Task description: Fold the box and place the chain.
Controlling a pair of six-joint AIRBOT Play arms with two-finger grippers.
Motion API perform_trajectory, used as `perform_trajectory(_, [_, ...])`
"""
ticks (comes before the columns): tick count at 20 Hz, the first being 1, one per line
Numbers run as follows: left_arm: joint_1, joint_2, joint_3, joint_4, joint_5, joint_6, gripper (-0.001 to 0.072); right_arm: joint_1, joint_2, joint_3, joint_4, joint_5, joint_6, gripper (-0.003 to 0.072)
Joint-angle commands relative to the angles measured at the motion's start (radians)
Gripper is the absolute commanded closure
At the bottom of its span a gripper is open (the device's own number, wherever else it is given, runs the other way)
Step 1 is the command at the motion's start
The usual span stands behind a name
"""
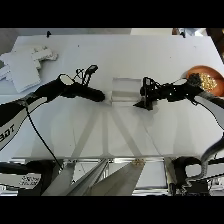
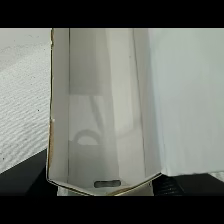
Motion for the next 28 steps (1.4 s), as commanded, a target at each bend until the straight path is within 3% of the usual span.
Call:
perform_trajectory(1, [0.002,0.003,-0.001,-0.023,-0.031,0.036,0.0660,0.000,0.000,0.000,0.000,0.000,0.000,0.0169])
perform_trajectory(2, [0.007,0.003,-0.001,-0.023,-0.034,0.036,0.0570,0.000,0.000,0.000,0.000,0.000,0.000,0.0169])
perform_trajectory(4, [0.019,0.003,-0.001,-0.023,-0.042,0.036,0.0479,0.000,0.000,0.000,0.000,0.000,0.000,0.0169])
perform_trajectory(12, [0.060,0.006,-0.001,-0.058,-0.066,0.036,0.0468,0.000,0.000,0.000,0.000,0.000,0.000,0.0169])
perform_trajectory(14, [0.071,0.011,-0.001,-0.119,-0.096,0.058,0.0407,0.000,0.000,0.000,0.000,0.000,0.000,0.0169])
perform_trajectory(17, [0.074,0.011,-0.001,-0.172,-0.158,0.115,0.0406,0.000,0.000,0.000,0.000,0.000,0.000,0.0169])
perform_trajectory(19, [0.072,0.008,-0.001,-0.172,-0.186,0.167,0.0342,0.000,0.000,0.000,0.000,0.000,0.000,0.0169])
perform_trajectory(26, [0.064,0.007,-0.001,-0.189,-0.155,0.276,0.0298,0.000,0.000,0.000,0.000,0.000,0.000,0.0169])
perform_trajectory(28, [0.054,0.007,-0.001,-0.196,-0.133,0.240,0.0184,0.000,0.000,0.000,0.000,0.000,0.000,0.0169])
